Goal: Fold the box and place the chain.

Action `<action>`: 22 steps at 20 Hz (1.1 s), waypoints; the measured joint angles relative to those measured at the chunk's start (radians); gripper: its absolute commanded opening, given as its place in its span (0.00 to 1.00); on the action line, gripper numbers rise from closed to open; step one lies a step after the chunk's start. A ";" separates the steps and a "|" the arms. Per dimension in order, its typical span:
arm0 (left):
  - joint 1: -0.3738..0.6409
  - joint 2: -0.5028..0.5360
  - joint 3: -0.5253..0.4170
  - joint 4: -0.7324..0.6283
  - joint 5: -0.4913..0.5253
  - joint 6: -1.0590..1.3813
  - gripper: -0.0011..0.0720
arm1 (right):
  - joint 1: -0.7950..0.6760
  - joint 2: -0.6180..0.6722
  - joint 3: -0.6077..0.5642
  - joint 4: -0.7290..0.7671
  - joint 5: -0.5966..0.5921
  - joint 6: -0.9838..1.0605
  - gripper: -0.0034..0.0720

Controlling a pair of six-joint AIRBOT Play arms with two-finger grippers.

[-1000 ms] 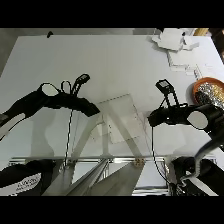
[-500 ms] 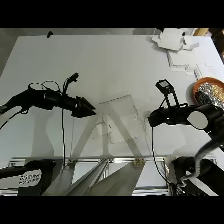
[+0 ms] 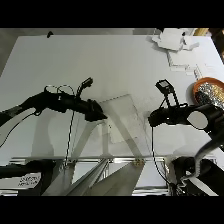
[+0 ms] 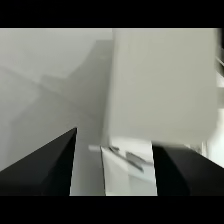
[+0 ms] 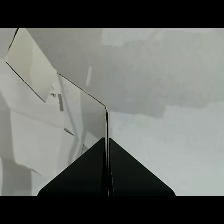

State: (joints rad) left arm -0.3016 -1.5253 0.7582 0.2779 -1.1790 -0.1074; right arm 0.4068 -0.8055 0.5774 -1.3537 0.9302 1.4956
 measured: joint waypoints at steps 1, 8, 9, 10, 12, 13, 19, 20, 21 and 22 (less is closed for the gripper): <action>-0.019 -0.007 0.000 -0.029 0.040 0.004 0.72 | 0.000 0.000 0.000 -0.001 0.000 0.000 0.07; -0.068 -0.059 0.000 -0.152 0.143 0.051 0.46 | 0.000 0.000 0.000 -0.003 -0.002 0.000 0.07; -0.071 -0.065 0.000 -0.151 0.138 0.053 0.35 | 0.000 0.000 0.000 -0.003 -0.002 0.000 0.07; -0.072 -0.069 0.000 -0.145 0.134 0.056 0.24 | 0.000 0.000 0.000 -0.004 -0.002 0.000 0.07; -0.073 -0.073 0.000 -0.140 0.111 0.071 0.02 | 0.000 0.000 0.000 -0.003 -0.003 0.000 0.08; -0.074 -0.073 0.001 -0.138 0.099 0.087 0.02 | 0.000 0.000 0.000 -0.003 -0.005 -0.001 0.16; -0.138 -0.030 0.063 0.008 0.143 0.093 0.02 | 0.000 0.006 0.029 -0.007 0.024 -0.003 0.61; -0.161 -0.016 0.075 0.043 0.146 0.093 0.02 | 0.000 0.010 0.047 -0.012 0.046 -0.004 0.61; -0.180 -0.003 0.084 0.071 0.157 0.097 0.02 | 0.000 0.016 0.067 -0.024 0.072 -0.007 0.61; -0.196 0.011 0.092 0.090 0.172 0.102 0.02 | 0.000 0.025 0.091 -0.043 0.107 -0.008 0.61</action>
